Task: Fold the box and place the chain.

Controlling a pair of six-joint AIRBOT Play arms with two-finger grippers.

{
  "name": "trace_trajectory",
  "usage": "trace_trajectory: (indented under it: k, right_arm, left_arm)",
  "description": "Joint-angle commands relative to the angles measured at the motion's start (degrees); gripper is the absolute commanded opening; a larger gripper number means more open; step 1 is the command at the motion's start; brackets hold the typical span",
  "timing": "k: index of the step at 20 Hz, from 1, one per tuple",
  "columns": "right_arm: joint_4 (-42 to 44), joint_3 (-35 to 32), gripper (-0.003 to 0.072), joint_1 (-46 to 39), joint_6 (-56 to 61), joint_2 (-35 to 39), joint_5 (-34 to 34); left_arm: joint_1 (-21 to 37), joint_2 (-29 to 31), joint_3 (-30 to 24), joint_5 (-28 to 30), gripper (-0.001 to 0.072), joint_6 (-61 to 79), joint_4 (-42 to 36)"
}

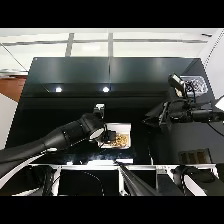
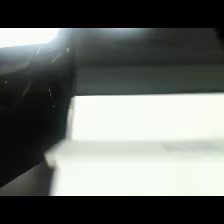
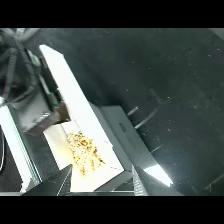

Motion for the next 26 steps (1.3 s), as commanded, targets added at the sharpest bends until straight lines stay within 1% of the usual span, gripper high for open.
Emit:
trace_trajectory:
  k: [1, 2, 5, 6, 7, 8, 10, 12, 13, 14, 15, 16, 17, 18, 19, 21, 22, 24, 26]
  right_arm:
    - [-0.09, 0.07, 0.0442, -1.40, 0.24, 0.02, 0.90]
    - [-0.09, 0.07, 0.0443, -1.40, 0.24, 0.02, 0.90]
    - [-0.13, 0.07, 0.0442, -1.40, 0.24, 0.00, 0.83]
    - [-0.13, 0.07, 0.0442, -1.40, 0.24, 0.00, 0.76]
    - [-0.15, 0.07, 0.0442, -1.40, 0.24, 0.00, 0.59]
    - [-0.15, 0.07, 0.0442, -1.40, 0.24, 0.00, 0.39]
    - [-0.24, 0.07, 0.0442, -1.40, 0.24, 0.02, 0.00]
    - [-0.37, 0.07, 0.0443, -1.40, 0.24, 0.02, -0.26]
    - [-0.55, 0.07, 0.0443, -1.40, 0.24, 0.00, -0.20]
    - [-0.72, 0.07, 0.0443, -1.40, 0.24, 0.00, -0.22]
    - [-1.18, 0.07, 0.0443, -1.40, 0.24, 0.00, -0.24]
    - [-1.90, 0.07, 0.0444, -1.40, 0.24, 0.00, -0.22]
    - [-2.51, 0.07, 0.0445, -1.40, 0.37, 0.02, -0.20]
    - [-3.10, 0.07, 0.0475, -1.40, 1.60, 0.00, -0.26]
    - [-4.02, 0.07, 0.0709, -1.40, 3.30, 0.02, -0.35]
    - [-5.62, 0.07, 0.0706, -1.40, 5.05, 0.02, -0.33]
    - [-6.64, 0.07, 0.0707, -1.40, 5.70, 0.00, -0.31]
    - [-8.13, 0.07, 0.0706, -1.40, 7.17, 0.00, -0.33]
    - [-8.26, 0.07, 0.0705, -1.40, 7.17, 0.00, -0.33]
  left_arm:
    - [0.00, 3.61, 3.02, -6.27, 0.0468, 11.63, 0.70]
    - [0.00, 5.40, 3.06, -9.81, 0.0467, 17.64, 0.50]
    - [0.33, 10.03, 2.95, -24.28, 0.0466, 35.50, 2.80]
    - [0.94, 11.93, 2.54, -26.84, 0.0465, 40.22, 4.26]
    - [2.21, 14.19, 1.66, -26.99, 0.0466, 44.78, 4.72]
    - [4.20, 16.33, 0.39, -25.24, 0.0465, 47.78, 4.70]
    - [10.19, 20.37, -3.58, -18.99, 0.0465, 50.47, 3.50]
    - [16.81, 22.71, -8.35, -12.81, 0.0465, 51.91, 3.50]
    - [19.87, 23.02, -10.80, -9.68, 0.0465, 54.10, 2.29]
    - [22.25, 22.91, -13.03, -6.64, 0.0466, 59.17, -0.57]
    - [24.02, 22.62, -15.41, -3.08, 0.0466, 68.52, -5.18]
    - [24.83, 22.12, -17.40, -0.68, 0.0497, 77.66, -9.51]
    - [24.90, 21.40, -19.34, 2.21, 0.0703, 87.14, -13.29]
    - [24.48, 20.68, -20.68, 4.92, 0.0710, 95.38, -15.76]
    - [23.87, 19.89, -21.55, 7.41, 0.0710, 102.88, -17.20]
    - [22.51, 18.73, -21.77, 10.25, 0.0710, 113.52, -17.92]
    - [22.16, 18.32, -21.59, 10.80, 0.0710, 117.57, -18.43]
    - [22.38, 17.46, -21.49, 11.43, 0.0708, 122.05, -22.34]
    - [23.39, 17.31, -21.51, 11.65, 0.0708, 129.63, -27.32]
